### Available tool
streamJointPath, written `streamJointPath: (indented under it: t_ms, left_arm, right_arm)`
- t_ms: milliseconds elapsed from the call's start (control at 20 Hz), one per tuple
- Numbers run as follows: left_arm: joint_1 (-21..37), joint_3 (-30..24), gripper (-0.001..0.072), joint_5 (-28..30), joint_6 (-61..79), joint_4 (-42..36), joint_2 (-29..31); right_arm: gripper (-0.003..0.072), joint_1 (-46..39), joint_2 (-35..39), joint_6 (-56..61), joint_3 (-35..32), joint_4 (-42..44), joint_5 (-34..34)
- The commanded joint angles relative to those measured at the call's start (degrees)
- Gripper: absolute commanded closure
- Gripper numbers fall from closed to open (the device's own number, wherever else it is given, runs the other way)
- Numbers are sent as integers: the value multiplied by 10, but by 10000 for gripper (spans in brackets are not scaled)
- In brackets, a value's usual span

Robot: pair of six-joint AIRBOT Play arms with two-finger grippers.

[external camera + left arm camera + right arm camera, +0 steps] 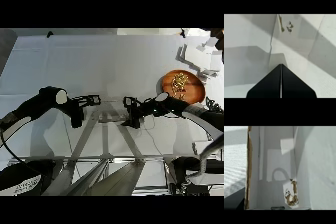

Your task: Fold the box and place the chain.

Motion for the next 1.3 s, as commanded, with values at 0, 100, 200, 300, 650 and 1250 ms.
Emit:
streamJointPath:
  t_ms: [0, 100, 200, 300, 650, 1250]
  left_arm:
    - [1, 0, 706, 3, 41, -27, 23]
    - [1, 0, 705, 3, 117, -91, 30]
    - [1, -1, 700, 11, 185, -150, 27]
    - [1, -1, 536, 39, 214, -167, 27]
    - [1, -1, 292, 90, 210, -148, 25]
    - [1, -2, 296, 20, 360, -214, -1]
  right_arm:
    - [162, 0, 0, 0, 0, 0, 0]
    - [162, 0, 0, 0, 0, 0, 0]
    - [162, 0, 0, 0, 0, 0, 0]
    - [162, 0, 0, 0, 0, 0, 0]
    - [162, 0, 0, 0, 0, 0, 0]
    - [162, 0, 0, 0, 0, 0, 0]
